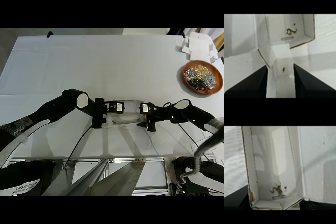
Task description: Fold the box and place the chain.
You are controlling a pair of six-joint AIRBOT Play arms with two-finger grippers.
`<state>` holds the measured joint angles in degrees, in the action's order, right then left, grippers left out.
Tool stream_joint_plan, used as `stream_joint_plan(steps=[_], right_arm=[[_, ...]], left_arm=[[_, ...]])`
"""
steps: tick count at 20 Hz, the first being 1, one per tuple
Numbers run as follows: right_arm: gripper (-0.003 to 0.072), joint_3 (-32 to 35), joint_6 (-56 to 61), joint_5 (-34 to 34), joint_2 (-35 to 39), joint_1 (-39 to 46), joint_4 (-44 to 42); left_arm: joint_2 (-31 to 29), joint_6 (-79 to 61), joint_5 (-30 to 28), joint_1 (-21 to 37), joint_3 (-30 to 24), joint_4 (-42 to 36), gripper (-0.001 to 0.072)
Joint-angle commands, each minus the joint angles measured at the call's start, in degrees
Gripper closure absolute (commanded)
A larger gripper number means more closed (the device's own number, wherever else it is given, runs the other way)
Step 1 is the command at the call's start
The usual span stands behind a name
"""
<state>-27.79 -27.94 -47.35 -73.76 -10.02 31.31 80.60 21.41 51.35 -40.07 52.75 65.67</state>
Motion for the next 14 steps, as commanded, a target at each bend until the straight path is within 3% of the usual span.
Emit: stream_joint_plan(steps=[1,4,6,13,14], right_arm=[[0.0298,0.0,0.0,0.0,0.0,0.0,0.0],[0.0298,0.0,0.0,0.0,0.0,0.0,0.0],[0.0298,0.0,0.0,0.0,0.0,0.0,0.0],[0.0298,0.0,0.0,0.0,0.0,0.0,0.0],[0.0298,0.0,0.0,0.0,0.0,0.0,0.0]], left_arm=[[0.1,-0.7,-0.2,-0.4,0.0,-1.9,0.0379],[0.1,-0.7,-0.2,-0.7,0.0,-2.3,0.0402],[0.2,-0.7,-0.2,-1.0,0.0,-3.0,0.0465],[1.7,-2.6,-7.0,-2.9,0.0,-5.8,0.047],[1.7,-2.6,-7.6,-2.9,0.0,-6.0,0.0528]])
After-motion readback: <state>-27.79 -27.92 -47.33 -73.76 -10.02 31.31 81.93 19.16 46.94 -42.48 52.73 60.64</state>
